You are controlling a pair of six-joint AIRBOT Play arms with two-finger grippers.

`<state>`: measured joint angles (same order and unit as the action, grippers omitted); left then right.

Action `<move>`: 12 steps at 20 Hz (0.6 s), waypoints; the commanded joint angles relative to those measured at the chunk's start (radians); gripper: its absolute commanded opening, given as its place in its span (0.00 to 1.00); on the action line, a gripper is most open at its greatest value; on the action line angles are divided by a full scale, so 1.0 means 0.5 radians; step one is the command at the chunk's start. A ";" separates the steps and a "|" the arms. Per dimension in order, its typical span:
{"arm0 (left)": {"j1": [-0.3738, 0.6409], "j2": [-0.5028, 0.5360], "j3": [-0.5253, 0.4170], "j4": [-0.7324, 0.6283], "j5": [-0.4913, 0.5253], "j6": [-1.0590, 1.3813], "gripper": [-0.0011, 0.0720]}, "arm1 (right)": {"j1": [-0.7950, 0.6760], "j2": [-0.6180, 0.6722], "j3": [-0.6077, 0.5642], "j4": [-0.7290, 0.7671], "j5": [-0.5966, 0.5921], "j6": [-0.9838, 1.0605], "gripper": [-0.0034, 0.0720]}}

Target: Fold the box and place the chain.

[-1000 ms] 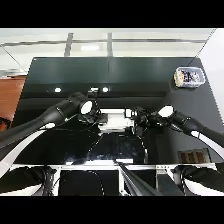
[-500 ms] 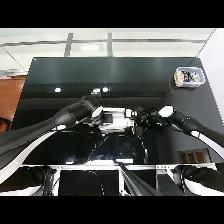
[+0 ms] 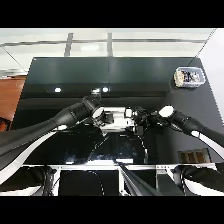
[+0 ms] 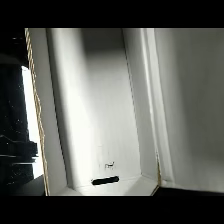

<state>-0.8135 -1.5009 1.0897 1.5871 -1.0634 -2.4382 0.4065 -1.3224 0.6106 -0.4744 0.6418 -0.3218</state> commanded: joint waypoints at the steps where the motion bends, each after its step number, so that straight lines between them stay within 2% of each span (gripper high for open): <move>1: -0.002 -0.002 0.002 -0.014 0.016 -0.008 0.06 | 0.001 -0.002 0.002 0.005 0.004 0.002 0.67; 2: -0.002 -0.002 0.002 -0.019 0.016 -0.008 0.19 | 0.001 -0.002 0.002 0.005 0.004 0.002 0.67; 3: -0.002 -0.002 0.002 -0.019 0.016 -0.008 0.46 | 0.001 -0.002 0.002 0.005 0.004 0.002 0.67; 4: -0.002 -0.002 0.001 -0.018 0.016 -0.009 0.58 | 0.001 -0.002 0.002 0.005 0.004 0.002 0.67; 8: 0.015 -0.004 0.001 -0.004 0.017 -0.008 0.56 | 0.001 -0.002 0.002 0.005 0.005 0.002 0.67; 9: 0.022 -0.004 0.001 -0.004 0.014 -0.008 0.43 | 0.001 -0.002 0.002 0.005 0.004 0.002 0.67; 10: 0.031 -0.004 0.001 -0.004 0.015 -0.008 0.21 | 0.001 -0.002 0.002 0.005 0.005 0.002 0.67; 11: 0.033 -0.004 0.001 -0.004 0.016 -0.008 0.05 | 0.001 -0.002 0.002 0.005 0.005 0.002 0.67; 12: 0.034 -0.004 0.001 -0.004 0.017 -0.005 0.05 | 0.001 -0.002 0.002 0.005 0.005 0.002 0.67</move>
